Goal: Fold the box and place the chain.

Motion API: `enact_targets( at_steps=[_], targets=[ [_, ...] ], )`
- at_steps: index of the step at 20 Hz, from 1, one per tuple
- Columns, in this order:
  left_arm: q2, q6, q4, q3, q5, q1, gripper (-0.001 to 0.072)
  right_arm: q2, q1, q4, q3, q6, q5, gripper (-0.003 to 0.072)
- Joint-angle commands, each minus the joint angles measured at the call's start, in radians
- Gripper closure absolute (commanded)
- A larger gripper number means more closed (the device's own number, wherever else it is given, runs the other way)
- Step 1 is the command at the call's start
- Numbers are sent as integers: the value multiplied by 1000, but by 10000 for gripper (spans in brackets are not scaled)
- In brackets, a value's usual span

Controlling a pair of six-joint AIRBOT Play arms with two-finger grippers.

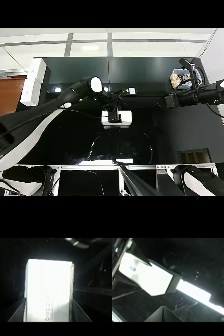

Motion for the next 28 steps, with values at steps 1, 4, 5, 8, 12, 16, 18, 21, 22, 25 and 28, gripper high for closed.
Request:
enact_targets(
  at_steps=[1, 4, 5, 8, 12, 16, 18, 21, 22, 25, 28],
  targets=[
    [-1, -52, 130, 28, -15, -40, -2, 1, -1, 0, -1, -1, -9, 675],
    [-8, -143, 243, 31, -14, -66, 8, 1, -1, 0, -1, -1, -10, 675],
    [-16, -171, 289, 31, -14, -76, 13, 1, -1, 0, -1, -1, -13, 675],
    [-21, -278, 407, 37, -11, -93, 298, 1, -1, 0, -1, -1, -26, 675],
    [72, -427, 500, 101, -146, -34, 400, 1, -2, -3, -1, 0, -25, 675],
    [261, -729, 614, 98, -410, 114, 400, 1, -2, -3, -1, 0, -26, 675],
    [361, -809, 621, 39, -493, 234, 400, 1, -2, -3, -1, -1, -25, 675],
    [513, -911, 647, -142, -526, 463, 400, 1, -2, -3, -1, -1, -24, 675],
    [554, -942, 676, -214, -533, 560, 400, 1, -2, -3, -1, -1, -25, 675],
    [601, -957, 697, -385, -494, 864, 400, 1, -2, -3, -1, -10, -29, 675],
    [600, -889, 662, -462, -414, 1127, 400, 1, -2, -3, -1, -28, -31, 675]
  ],
)
